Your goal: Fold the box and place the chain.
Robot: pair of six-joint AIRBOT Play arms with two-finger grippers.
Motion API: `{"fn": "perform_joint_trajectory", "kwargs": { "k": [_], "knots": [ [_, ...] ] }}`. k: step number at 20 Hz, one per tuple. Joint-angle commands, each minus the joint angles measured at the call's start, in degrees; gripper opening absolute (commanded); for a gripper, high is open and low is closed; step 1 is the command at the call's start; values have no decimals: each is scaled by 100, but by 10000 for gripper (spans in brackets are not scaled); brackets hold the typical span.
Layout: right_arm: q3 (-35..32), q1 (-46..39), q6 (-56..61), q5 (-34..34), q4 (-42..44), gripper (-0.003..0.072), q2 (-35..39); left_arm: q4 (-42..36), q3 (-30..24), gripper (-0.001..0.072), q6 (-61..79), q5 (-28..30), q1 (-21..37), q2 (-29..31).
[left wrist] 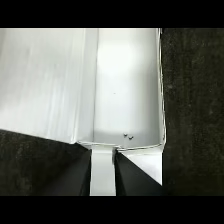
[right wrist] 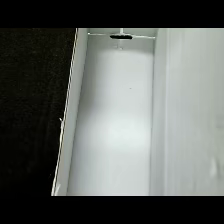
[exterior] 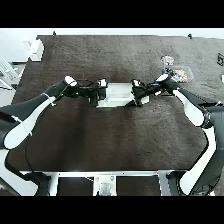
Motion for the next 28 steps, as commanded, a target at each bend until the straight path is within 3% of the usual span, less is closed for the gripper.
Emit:
{"fn": "perform_joint_trajectory", "kwargs": {
  "k": [1, 9, 10, 11, 13, 14, 15, 22, 23, 24, 25, 27, 28],
  "knots": [
    [0, 4, 7, -2, 7, 537, 0, -125, 0, 180, 166, -105, -94, -87],
    [0, 4, 7, -2, 9, 537, 0, -608, 48, 182, 420, 114, -177, -227],
    [0, 4, 7, -2, 9, 537, 0, -741, 46, 225, 549, 107, -177, -229],
    [0, 7, 7, -2, 9, 537, 0, -798, 46, 367, 599, 109, -177, -232],
    [0, 4, 7, -2, 9, 537, 0, -837, 46, 393, 651, 118, -175, -234],
    [0, 4, 7, -2, 7, 537, 0, -837, 46, 464, 656, 122, -175, -234],
    [0, 4, 7, -2, 9, 537, 0, -839, 46, 609, 634, 166, -175, -234],
    [0, 4, 7, -2, 9, 537, 0, -833, 46, 612, 595, 271, -175, -234],
    [0, 4, 7, -2, 7, 537, 0, -822, 46, 511, 595, 269, -175, -234],
    [0, 4, 7, -2, 7, 537, 0, -807, 46, 345, 595, 271, -175, -232],
    [0, 4, 7, -2, 7, 537, 0, -802, 46, 225, 597, 267, -170, -232],
    [0, 4, 7, -2, 7, 537, 0, -737, 46, 108, 597, 267, -170, -227],
    [0, 4, 7, -2, 7, 537, 0, -638, 46, 109, 592, 258, -170, -212]
  ]
}}
